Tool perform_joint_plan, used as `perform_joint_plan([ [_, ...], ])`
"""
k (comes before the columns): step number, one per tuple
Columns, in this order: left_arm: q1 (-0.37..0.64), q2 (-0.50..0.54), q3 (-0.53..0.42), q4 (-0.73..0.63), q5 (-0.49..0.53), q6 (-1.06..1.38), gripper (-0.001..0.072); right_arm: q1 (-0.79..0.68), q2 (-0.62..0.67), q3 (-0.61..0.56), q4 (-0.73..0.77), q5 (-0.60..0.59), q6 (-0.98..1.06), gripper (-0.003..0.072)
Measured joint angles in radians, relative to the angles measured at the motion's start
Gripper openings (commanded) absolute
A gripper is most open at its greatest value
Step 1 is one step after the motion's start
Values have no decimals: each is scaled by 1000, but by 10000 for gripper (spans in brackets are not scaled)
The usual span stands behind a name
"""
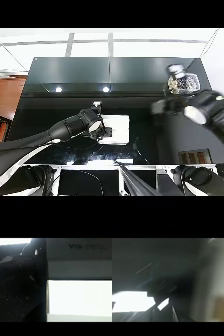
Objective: Fold the box and place the chain.
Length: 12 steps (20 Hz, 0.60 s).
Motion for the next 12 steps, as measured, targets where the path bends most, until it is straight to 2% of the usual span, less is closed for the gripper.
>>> perform_joint_plan([
  [1, 0, 0, 0, 0, 0, 0, 27, -65, 5, -5, -68, -39, -6, 358],
  [2, 0, 0, 0, 0, 0, -1, 27, -140, 0, -10, -116, -85, -10, 699],
  [5, 0, 0, 0, 0, 0, -1, 27, -354, -72, -14, -132, -221, -11, 718],
  [8, 0, 0, 0, 0, 0, -1, 27, -491, -206, 44, 0, -326, -57, 717],
  [10, 0, 0, 0, 0, 0, -1, 27, -544, -333, 153, 89, -327, -48, 717],
  [12, 0, 0, 0, 0, 0, -1, 27, -578, -473, 301, 183, -258, -9, 716],
])
